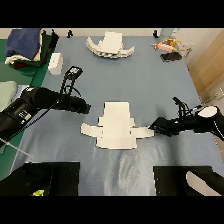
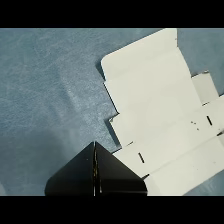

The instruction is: Fold the box.

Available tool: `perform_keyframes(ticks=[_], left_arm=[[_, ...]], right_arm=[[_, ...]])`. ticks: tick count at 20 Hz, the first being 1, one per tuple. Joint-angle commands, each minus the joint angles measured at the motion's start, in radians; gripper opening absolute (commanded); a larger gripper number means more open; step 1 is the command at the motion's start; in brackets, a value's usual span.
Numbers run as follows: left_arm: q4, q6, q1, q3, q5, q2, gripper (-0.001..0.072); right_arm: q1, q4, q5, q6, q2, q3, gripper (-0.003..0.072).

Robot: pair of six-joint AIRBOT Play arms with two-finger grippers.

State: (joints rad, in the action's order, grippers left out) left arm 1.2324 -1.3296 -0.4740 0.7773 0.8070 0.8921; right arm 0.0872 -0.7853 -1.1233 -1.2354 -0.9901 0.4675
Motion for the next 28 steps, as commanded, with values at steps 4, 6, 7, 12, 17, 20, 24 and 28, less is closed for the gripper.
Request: perform_keyframes(ticks=[4,6,7,12,17,20,24,28], left_arm=[[-0.079,-0.01,0.0,0.003,0.051,-0.001,0.0018],[-0.081,-0.041,0.002,0.01,0.079,-0.001,0.0368],[-0.081,-0.055,0.005,0.015,0.088,-0.001,0.0416],[-0.123,-0.084,0.134,0.047,0.175,0.012,0.0416],[-0.428,0.171,0.42,0.047,0.418,0.139,0.0416],[-0.547,0.303,0.495,0.047,0.46,0.255,0.0416],[-0.592,0.434,0.464,0.047,0.441,0.409,0.0416],[-0.745,0.608,0.418,0.058,0.397,0.531,0.0416]], right_arm=[[-0.044,0.139,-0.108,0.182,-0.256,0.048,0.03],[-0.084,0.192,-0.101,0.231,-0.268,0.048,0.0197],[-0.101,0.216,-0.095,0.263,-0.268,0.051,0.0117],[-0.196,0.233,-0.039,0.371,-0.25,0.036,0.0005],[-0.356,0.163,0.185,0.379,-0.06,-0.057,0.0005],[-0.41,0.149,0.273,0.346,0.034,-0.069,0.0005],[-0.435,0.144,0.303,0.312,0.075,-0.069,0.0005],[-0.438,0.143,0.303,0.299,0.074,-0.069,0.0005]])
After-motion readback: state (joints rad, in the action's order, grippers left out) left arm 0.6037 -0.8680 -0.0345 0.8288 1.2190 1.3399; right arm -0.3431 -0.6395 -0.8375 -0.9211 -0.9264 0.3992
